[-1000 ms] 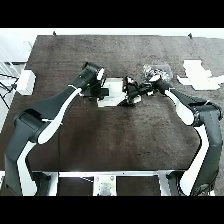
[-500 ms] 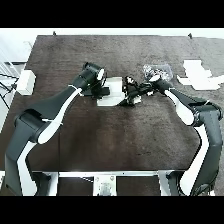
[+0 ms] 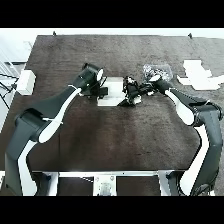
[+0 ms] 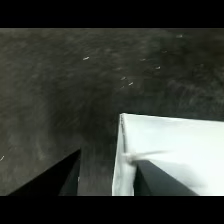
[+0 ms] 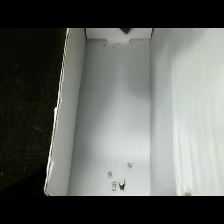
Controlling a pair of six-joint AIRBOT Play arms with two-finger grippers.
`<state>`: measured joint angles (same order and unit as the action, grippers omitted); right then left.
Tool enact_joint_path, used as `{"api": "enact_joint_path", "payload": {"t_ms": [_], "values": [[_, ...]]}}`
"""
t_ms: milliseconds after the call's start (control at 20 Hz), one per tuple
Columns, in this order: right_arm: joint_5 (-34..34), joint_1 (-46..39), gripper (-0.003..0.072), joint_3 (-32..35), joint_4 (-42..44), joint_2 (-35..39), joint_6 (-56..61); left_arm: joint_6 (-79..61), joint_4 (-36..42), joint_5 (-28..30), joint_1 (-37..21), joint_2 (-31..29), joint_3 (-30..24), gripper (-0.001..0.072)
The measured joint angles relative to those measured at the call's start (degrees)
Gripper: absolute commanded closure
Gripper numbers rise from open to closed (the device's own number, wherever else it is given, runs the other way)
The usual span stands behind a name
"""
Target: Fold the box and place the chain.
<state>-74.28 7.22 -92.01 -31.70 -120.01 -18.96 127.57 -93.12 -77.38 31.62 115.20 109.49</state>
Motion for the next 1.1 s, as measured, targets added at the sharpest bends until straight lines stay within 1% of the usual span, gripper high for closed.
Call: {"api": "enact_joint_path", "payload": {"t_ms": [100, 200, 250, 300, 500, 650, 750, 800, 850, 900, 1000, 1050, 1100], "values": [[0.02, 0.0, 0.0101, 0.0, -0.02, -0.02, -0.04, -1.33, 1.27, -0.81, 0.11, 0.13, 0.39, 0.0334], [0.09, 0.0, 0.01, 0.0, 0.0, -0.02, -0.04, -2.6, 1.25, -1.73, 0.07, -0.33, 2.05, 0.0331], [0.09, 0.0, 0.0101, 0.0, 0.02, -0.02, -0.04, -3.26, 1.29, -2.67, 0.0, -0.22, 2.91, 0.0204], [0.13, 0.0, 0.01, 0.0, 0.04, -0.02, -0.04, -4.11, 1.49, -4.24, -0.02, -0.17, 3.96, 0.013], [0.2, 0.0, 0.0101, 0.0, 0.11, -0.02, -0.02, -8.83, 0.98, -7.89, 0.02, -1.16, 6.93, 0.0131], [0.28, 0.0, 0.0101, 0.0, 0.15, -0.02, 0.0, -13.9, -0.79, -8.37, -0.33, -4.79, 7.72, 0.0132], [0.28, 0.0, 0.01, 0.0, 0.15, -0.02, 0.0, -17.25, -1.57, -7.19, -0.55, -8.7, 8.04, 0.0134], [0.31, 0.0, 0.01, 0.0, 0.13, -0.02, 0.0, -19.02, -1.99, -6.36, -0.61, -10.58, 8.07, 0.015], [0.31, 0.0, 0.0101, 0.0, 0.15, -0.02, 0.0, -20.63, -2.14, -5.68, -0.63, -12.15, 8.04, 0.0257], [0.31, 0.02, 0.01, 0.0, 0.15, -0.02, 0.0, -22.43, -2.49, -4.52, -0.68, -14.05, 8.04, 0.0331], [0.31, 0.0, 0.01, 0.0, 0.13, -0.02, 0.0, -25.73, -2.84, -1.99, -0.74, -16.98, 6.95, 0.0335], [0.31, 0.0, 0.01, 0.0, 0.15, -0.02, 0.0, -27.41, -2.86, -1.09, -0.74, -17.84, 5.95, 0.0306], [0.31, 0.02, 0.01, 0.0, 0.15, -0.02, 0.0, -29.59, -2.89, -0.04, -0.74, -18.95, 4.81, 0.0159]]}}
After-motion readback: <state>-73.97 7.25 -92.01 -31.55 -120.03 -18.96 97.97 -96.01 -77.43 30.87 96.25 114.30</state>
